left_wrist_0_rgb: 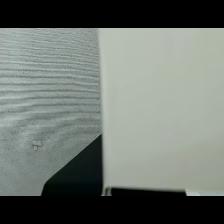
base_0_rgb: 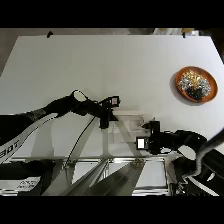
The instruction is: Fold the box and place the chain.
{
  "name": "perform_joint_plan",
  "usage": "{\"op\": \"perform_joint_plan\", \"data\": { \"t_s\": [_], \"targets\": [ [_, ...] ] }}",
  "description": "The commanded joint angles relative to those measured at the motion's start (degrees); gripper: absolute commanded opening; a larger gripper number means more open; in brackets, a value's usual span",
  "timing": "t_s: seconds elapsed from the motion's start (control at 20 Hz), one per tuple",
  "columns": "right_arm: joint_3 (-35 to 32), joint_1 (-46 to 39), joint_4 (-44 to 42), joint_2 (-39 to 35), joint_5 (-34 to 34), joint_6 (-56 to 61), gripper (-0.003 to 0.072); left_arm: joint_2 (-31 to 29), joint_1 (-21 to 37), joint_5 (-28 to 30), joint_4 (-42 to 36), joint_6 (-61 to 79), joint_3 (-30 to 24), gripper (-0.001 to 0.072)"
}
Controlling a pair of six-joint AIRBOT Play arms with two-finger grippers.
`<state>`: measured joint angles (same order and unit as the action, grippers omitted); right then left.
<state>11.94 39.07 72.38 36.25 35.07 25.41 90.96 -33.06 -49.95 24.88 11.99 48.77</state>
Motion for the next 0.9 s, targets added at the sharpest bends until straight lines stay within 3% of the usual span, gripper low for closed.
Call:
{"op": "perform_joint_plan", "data": {
  "t_s": [0.0,0.3,0.5,0.7,0.85],
  "targets": [
    [2.6,-3.6,-1.8,0.1,2.7,-0.1,0.0671,0.0,0.0,0.0,0.0,0.0,0.0,0.0011],
    [3.9,-11.2,-11.1,0.6,5.6,-9.2,0.0682,0.0,0.0,0.0,0.0,0.0,0.0,0.0011],
    [7.1,-16.6,-13.3,5.0,9.2,-12.5,0.0683,0.0,0.0,0.0,0.0,0.0,0.0,0.0011],
    [9.0,-20.5,-22.6,9.7,9.6,-23.3,0.0687,0.0,0.0,0.0,0.0,0.0,0.0,0.0011],
    [10.6,-22.6,-22.7,10.5,9.7,-24.0,0.0687,0.0,0.0,0.0,0.0,0.0,0.0,0.0011]
  ]
}}
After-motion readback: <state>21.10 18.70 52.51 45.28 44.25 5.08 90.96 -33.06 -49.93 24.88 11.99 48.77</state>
